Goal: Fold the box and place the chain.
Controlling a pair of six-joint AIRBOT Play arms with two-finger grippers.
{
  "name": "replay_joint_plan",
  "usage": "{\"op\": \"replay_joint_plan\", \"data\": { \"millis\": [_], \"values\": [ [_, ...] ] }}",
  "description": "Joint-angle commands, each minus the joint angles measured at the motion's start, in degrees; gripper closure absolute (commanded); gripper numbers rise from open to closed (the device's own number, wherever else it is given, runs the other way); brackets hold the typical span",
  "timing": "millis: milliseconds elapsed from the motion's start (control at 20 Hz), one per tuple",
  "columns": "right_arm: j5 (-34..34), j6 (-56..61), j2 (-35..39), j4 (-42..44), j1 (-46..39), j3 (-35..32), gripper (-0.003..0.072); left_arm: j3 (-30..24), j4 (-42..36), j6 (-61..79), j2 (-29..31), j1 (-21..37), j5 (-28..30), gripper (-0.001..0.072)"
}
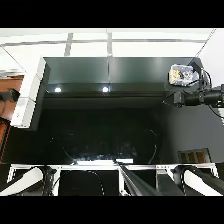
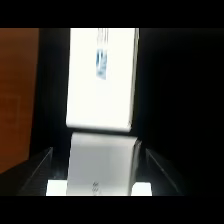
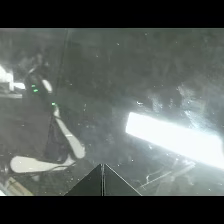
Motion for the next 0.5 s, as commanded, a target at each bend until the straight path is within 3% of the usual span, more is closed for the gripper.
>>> {"op": "replay_joint_plan", "data": {
  "millis": [0,50,150,250,350,450],
  "values": [
    [-1.5,0.1,0.0,-1.5,2.0,0.0,0.0673,8.5,-3.2,-13.0,3.8,-1.4,-8.3,0.0511],
    [-3.3,0.1,0.0,-1.5,3.9,0.0,0.0673,8.6,-7.0,-14.0,5.4,-1.7,-10.5,0.0688],
    [-10.0,0.1,0.0,-3.2,8.1,-0.1,0.0674,5.3,-14.5,-13.0,9.2,-4.4,-11.7,0.0689],
    [-22.8,0.1,0.0,-10.2,12.6,-1.3,0.0674,-1.8,-16.7,-12.9,13.9,-10.3,-11.1,0.0690],
    [-35.0,0.1,0.0,-18.0,15.5,-4.2,0.0674,-11.5,-13.6,-9.5,18.3,-18.9,-5.8,0.0690],
    [-39.3,0.1,0.0,-20.7,15.7,-5.5,0.0673,-18.2,-3.5,-10.9,20.9,-26.6,1.1,0.0689]
  ]
}}
